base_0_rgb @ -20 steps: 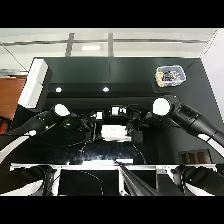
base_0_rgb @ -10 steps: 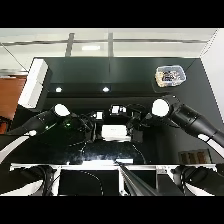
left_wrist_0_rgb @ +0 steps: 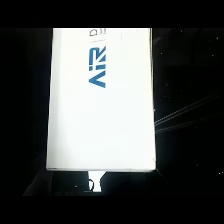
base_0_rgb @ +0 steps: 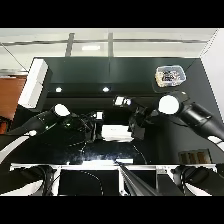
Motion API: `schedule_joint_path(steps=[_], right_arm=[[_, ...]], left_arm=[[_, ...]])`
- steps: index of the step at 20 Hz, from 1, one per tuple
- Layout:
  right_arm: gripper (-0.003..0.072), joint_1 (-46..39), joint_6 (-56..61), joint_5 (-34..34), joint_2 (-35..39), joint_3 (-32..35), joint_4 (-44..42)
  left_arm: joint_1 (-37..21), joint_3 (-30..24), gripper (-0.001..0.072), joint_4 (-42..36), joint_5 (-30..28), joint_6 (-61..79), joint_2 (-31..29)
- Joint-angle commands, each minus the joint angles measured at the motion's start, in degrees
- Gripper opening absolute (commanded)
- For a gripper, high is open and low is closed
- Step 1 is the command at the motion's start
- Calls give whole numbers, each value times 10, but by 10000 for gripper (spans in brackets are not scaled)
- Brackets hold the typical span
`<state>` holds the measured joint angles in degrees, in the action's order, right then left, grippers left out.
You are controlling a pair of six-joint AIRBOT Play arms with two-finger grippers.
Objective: Fold the box and place the chain.
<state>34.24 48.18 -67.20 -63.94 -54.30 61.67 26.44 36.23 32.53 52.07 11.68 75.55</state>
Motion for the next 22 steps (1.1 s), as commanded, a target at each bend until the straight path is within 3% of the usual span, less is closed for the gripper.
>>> schedule_joint_path(steps=[1, 4, 7, 9, 22], right_arm=[[34, -48, 160, -40, 44, -3, -1], [12, -118, 267, -35, 57, 73, -66], [12, -140, 257, 90, 54, 177, -342], [12, -132, 220, 123, 46, 202, -450], [12, -92, 197, 132, -87, 203, -419]], left_arm=[[0, 0, 350, 0, 0, 0, 0], [-1, 0, 350, 0, 0, 0, 0], [-1, 0, 350, 0, 0, 0, 0], [-1, 0, 351, 0, 0, 1, 0], [-1, 0, 352, 0, -7, 0, 0]])
